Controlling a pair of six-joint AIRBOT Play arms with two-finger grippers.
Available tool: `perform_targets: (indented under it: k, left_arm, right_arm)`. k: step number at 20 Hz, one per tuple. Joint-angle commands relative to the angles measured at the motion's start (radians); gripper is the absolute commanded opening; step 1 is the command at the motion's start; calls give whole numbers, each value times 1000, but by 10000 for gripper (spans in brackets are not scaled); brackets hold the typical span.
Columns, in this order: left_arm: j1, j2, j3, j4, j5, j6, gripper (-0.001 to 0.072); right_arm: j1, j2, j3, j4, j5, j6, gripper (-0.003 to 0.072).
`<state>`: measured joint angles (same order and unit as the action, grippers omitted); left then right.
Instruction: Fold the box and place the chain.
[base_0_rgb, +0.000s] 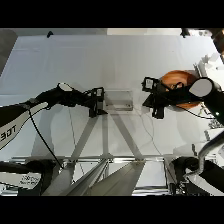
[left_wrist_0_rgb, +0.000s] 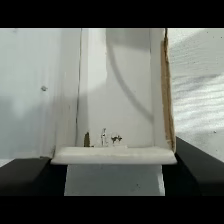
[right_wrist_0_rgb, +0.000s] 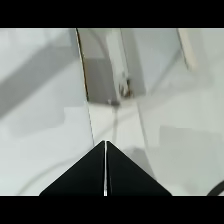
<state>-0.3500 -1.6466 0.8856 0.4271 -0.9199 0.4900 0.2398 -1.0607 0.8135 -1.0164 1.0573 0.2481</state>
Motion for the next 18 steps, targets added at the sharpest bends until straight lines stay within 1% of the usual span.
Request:
perform_targets:
  k: [1, 4, 7, 9, 11, 18]
  left_arm:
    - [-1, 0, 0, 0, 0, 0, 258]
    - [-1, 0, 0, 0, 0, 0, 258]
    - [-1, 0, 0, 0, 0, 0, 258]
    - [-1, 0, 0, 0, 0, 0, 258]
    - [-1, 0, 0, 0, 0, 0, 258]
    - [-1, 0, 0, 0, 0, 0, 258]
  right_arm:
    - [16, -77, 1, -85, -52, 14, 7]
    - [55, -163, 11, -113, -102, 18, 7]
    - [100, -249, 37, -147, -115, 19, 7]
    - [128, -283, 54, -195, -173, 96, 7]
    - [146, -309, 72, -199, -211, 149, 7]
    - [199, -325, 98, -180, -215, 148, 8]
